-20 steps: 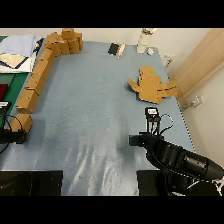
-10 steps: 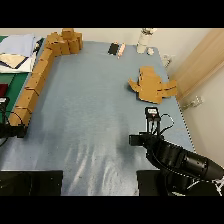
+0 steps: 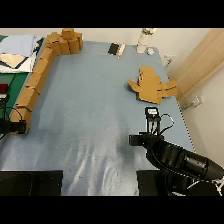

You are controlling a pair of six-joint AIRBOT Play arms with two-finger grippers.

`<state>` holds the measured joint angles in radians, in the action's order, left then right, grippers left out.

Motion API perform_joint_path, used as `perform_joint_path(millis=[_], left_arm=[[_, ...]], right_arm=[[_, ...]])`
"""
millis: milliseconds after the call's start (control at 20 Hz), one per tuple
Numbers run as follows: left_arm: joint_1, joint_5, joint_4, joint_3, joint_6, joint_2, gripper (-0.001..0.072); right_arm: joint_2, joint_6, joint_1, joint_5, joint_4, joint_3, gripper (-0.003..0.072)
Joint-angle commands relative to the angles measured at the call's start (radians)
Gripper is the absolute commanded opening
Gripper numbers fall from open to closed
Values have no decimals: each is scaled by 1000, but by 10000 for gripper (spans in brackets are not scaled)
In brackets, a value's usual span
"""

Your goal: Fold the box.

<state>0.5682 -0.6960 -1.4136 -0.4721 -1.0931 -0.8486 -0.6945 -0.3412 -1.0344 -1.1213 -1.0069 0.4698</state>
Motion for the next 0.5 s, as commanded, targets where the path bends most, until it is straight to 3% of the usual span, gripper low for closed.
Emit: perform_joint_path(millis=[0,300,450], left_arm=[[1,-36,-5,-16,0,-5,704],[0,-322,-47,-182,-1,27,704],[-1,-393,117,-290,-30,77,703]], right_arm=[[0,0,0,0,-4,1,3],[0,0,0,10,-4,1,4],[0,0,0,20,-5,1,4]])
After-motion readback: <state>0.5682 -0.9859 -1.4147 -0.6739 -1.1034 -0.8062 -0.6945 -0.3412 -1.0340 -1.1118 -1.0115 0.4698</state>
